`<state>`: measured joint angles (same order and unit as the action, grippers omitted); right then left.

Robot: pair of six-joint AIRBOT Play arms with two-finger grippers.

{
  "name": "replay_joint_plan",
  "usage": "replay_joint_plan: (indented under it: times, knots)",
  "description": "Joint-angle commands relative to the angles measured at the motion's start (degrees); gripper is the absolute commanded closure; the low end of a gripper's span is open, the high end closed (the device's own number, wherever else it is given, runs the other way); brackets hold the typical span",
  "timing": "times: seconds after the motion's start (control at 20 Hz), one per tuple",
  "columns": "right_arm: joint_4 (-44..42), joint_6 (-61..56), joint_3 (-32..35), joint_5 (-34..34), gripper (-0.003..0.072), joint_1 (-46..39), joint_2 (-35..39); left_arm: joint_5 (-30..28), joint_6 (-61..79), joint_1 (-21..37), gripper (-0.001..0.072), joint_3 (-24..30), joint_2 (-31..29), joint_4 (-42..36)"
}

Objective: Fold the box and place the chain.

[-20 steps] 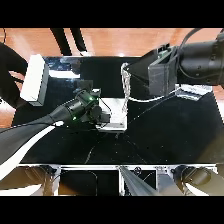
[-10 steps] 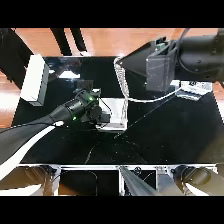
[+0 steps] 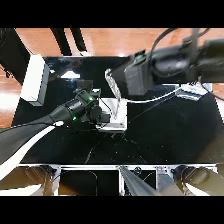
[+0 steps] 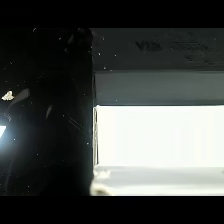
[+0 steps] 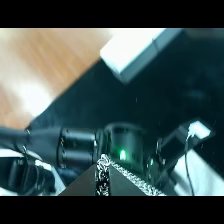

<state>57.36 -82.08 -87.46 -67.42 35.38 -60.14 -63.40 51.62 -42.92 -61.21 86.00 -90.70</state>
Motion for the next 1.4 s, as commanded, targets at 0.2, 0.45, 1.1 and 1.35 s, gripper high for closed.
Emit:
replay_joint_plan:
  times: [0.2,0.45,1.1,1.35]
  knots:
    - [1.7,-1.92,13.92,-1.77,0.064,0.57,-0.87,0.2,0.0,-0.02,0.0686,0.02,0.0,0.0]
    - [6.8,-3.43,21.53,2.14,0.064,0.57,-2.64,0.24,0.02,-0.02,0.0686,0.04,0.0,0.0]
    - [12.57,-5.77,22.14,-5.73,0.0117,-5.07,-3.96,0.48,0.02,-0.02,0.0686,0.07,0.0,0.02]
    - [27.87,-10.23,28.85,-3.67,0.0142,-26.45,-1.22,0.44,0.02,-0.02,0.0686,0.07,0.0,-0.02]
